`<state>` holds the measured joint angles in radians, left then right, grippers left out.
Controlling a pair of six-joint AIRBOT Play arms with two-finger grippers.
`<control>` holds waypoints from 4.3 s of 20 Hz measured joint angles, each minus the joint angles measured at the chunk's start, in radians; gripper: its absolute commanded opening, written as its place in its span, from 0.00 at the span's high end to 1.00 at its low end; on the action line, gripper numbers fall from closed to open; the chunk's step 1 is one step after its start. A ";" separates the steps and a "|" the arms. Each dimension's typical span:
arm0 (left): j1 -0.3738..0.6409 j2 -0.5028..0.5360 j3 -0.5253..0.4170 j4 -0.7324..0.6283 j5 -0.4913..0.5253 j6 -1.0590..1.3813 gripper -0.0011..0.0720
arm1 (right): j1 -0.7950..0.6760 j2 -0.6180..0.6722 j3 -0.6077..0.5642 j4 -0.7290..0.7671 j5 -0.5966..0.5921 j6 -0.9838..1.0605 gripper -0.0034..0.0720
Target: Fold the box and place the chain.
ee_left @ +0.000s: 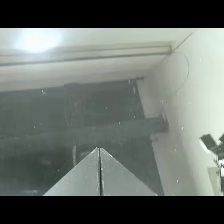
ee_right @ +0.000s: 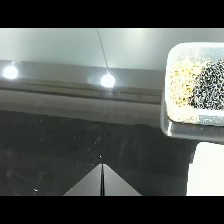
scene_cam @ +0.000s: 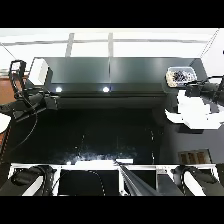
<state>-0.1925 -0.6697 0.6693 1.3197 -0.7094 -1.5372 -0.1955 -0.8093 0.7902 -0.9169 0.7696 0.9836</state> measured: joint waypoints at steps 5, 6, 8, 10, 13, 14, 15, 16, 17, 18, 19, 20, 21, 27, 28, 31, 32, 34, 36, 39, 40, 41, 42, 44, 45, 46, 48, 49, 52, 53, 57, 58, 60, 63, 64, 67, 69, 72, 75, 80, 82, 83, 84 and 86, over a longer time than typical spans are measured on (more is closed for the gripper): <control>0.000 -0.048 0.000 0.000 0.114 0.000 0.93 | 0.001 0.000 0.000 0.050 -0.021 0.000 0.94; 0.000 -0.065 0.000 0.001 0.147 0.000 0.61 | 0.002 0.000 0.000 0.061 -0.048 0.000 0.91; -0.001 -0.098 0.000 0.001 0.222 0.000 0.03 | 0.002 -0.003 0.000 0.075 -0.132 0.000 0.00; -0.004 -0.130 0.010 0.001 0.282 -0.003 0.03 | -0.002 -0.016 0.001 0.059 -0.245 0.000 0.00; -0.006 -0.155 0.033 0.002 0.288 -0.003 0.03 | -0.041 -0.067 0.006 -0.064 -0.344 0.011 0.00; -0.006 -0.159 0.038 0.002 0.270 -0.003 0.03 | -0.068 -0.095 0.011 -0.127 -0.357 0.034 0.00; -0.006 -0.161 0.040 0.004 0.247 -0.003 0.03 | -0.101 -0.125 0.020 -0.192 -0.367 0.072 0.00; -0.007 -0.163 0.043 0.005 0.232 -0.003 0.03 | -0.147 -0.164 0.040 -0.259 -0.375 0.128 0.00; -0.007 -0.165 0.045 0.009 0.211 -0.002 0.03 | -0.196 -0.206 0.070 -0.317 -0.369 0.190 0.00; -0.007 -0.166 0.046 0.011 0.192 -0.002 0.03 | -0.255 -0.258 0.116 -0.372 -0.341 0.256 0.00; -0.007 -0.167 0.048 0.011 0.186 -0.001 0.03 | -0.312 -0.312 0.168 -0.409 -0.303 0.309 0.00; -0.007 -0.167 0.048 0.012 0.175 0.000 0.03 | -0.375 -0.375 0.232 -0.446 -0.229 0.351 0.00; -0.007 -0.168 0.048 0.013 0.167 0.000 0.03 | -0.436 -0.444 0.303 -0.472 -0.140 0.383 0.00; -0.013 -0.168 0.049 0.013 0.150 0.016 0.03 | -0.697 -0.743 0.543 -0.429 0.343 0.278 0.11; -0.013 -0.168 0.049 0.011 0.149 0.016 0.03 | -0.718 -0.766 0.557 -0.403 0.386 0.218 0.11; -0.013 -0.168 0.049 0.009 0.148 0.019 0.03 | -0.750 -0.813 0.579 -0.317 0.460 0.056 0.30; -0.013 -0.168 0.049 0.008 0.148 0.019 0.02 | -0.755 -0.826 0.582 -0.285 0.477 0.019 0.30; -0.013 -0.168 0.049 0.007 0.147 0.020 0.03 | -0.762 -0.850 0.587 -0.230 0.503 -0.034 0.30; -0.013 -0.168 0.049 0.007 0.146 0.023 0.03 | -0.764 -0.864 0.590 -0.192 0.536 -0.066 0.37; -0.013 -0.169 0.049 0.007 0.146 0.023 0.03 | -0.766 -0.875 0.591 -0.158 0.583 -0.092 0.95; -0.013 -0.169 0.049 0.007 0.146 0.023 0.03 | -0.765 -0.878 0.591 -0.152 0.604 -0.095 0.95; -0.013 -0.170 0.049 0.007 0.146 0.023 0.03 | -0.765 -0.879 0.591 -0.140 0.619 -0.107 0.95; -0.013 -0.170 0.049 0.007 0.146 0.023 0.03 | -0.764 -0.879 0.591 -0.128 0.650 -0.114 0.95; -0.013 -0.170 0.049 0.007 0.146 0.023 0.03 | -0.763 -0.875 0.585 -0.069 0.697 -0.127 0.94; -0.013 -0.171 0.049 0.007 0.146 0.023 0.03 | -0.761 -0.868 0.575 -0.028 0.723 -0.133 0.94; -0.013 -0.171 0.049 0.007 0.146 0.023 0.03 | -0.757 -0.857 0.559 0.009 0.741 -0.136 0.94; -0.013 -0.171 0.049 0.007 0.146 0.023 0.03 | -0.736 -0.825 0.509 0.073 0.760 -0.143 0.94; -0.013 -0.171 0.049 0.007 0.145 0.023 0.03 | -0.716 -0.803 0.468 0.113 0.763 -0.146 0.94; -0.013 -0.174 0.049 0.000 0.130 0.023 0.03 | -0.618 -0.710 0.320 0.232 0.732 -0.159 0.94; -0.013 -0.178 0.049 0.000 0.120 0.023 0.03 | -0.573 -0.662 0.259 0.265 0.694 -0.161 0.94; -0.014 -0.204 0.036 -0.015 0.104 0.023 0.03 | -0.355 -0.412 -0.024 0.443 0.480 -0.176 0.94; -0.015 -0.212 0.032 -0.024 0.100 0.023 0.03 | -0.295 -0.343 -0.093 0.478 0.424 -0.185 0.94; -0.021 -0.230 0.028 -0.052 0.095 0.023 0.03 | -0.165 -0.197 -0.225 0.534 0.289 -0.200 0.94; -0.040 -0.272 0.025 -0.130 0.085 0.023 0.03 | -0.008 -0.030 -0.356 0.564 0.124 -0.216 0.94; -0.051 -0.291 0.024 -0.166 0.075 0.023 0.03 | 0.036 0.002 -0.380 0.568 0.094 -0.223 0.94; -0.081 -0.363 0.024 -0.292 0.042 0.050 0.03 | 0.165 0.058 -0.420 0.559 0.035 -0.238 0.94; -0.079 -0.434 0.026 -0.405 0.004 0.104 0.03 | 0.236 0.074 -0.431 0.553 -0.002 -0.243 0.94; -0.033 -0.570 0.040 -0.647 -0.131 0.303 0.03 | 0.302 0.085 -0.440 0.547 -0.047 -0.245 0.94; -0.011 -0.704 0.056 -0.855 -0.324 0.529 0.03 | 0.327 0.089 -0.443 0.546 -0.066 -0.245 0.94; -0.032 -0.892 0.145 -0.976 -0.464 0.747 0.03 | 0.340 0.091 -0.444 0.543 -0.079 -0.244 0.94; -0.042 -0.942 0.192 -0.994 -0.527 0.824 0.04 | 0.341 0.091 -0.444 0.543 -0.079 -0.244 0.94; -0.045 -0.961 0.211 -0.998 -0.562 0.863 0.06 | 0.342 0.091 -0.444 0.542 -0.080 -0.243 0.94; -0.047 -0.972 0.226 -1.000 -0.589 0.898 0.07 | 0.342 0.091 -0.444 0.542 -0.080 -0.243 0.94; -0.050 -0.989 0.248 -0.986 -0.628 0.959 0.26 | 0.342 0.091 -0.444 0.541 -0.080 -0.243 0.94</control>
<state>-0.2424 -1.6585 0.9169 0.3332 -1.3369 -0.5785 0.1463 -0.7185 0.3462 -0.3756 0.6891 0.7406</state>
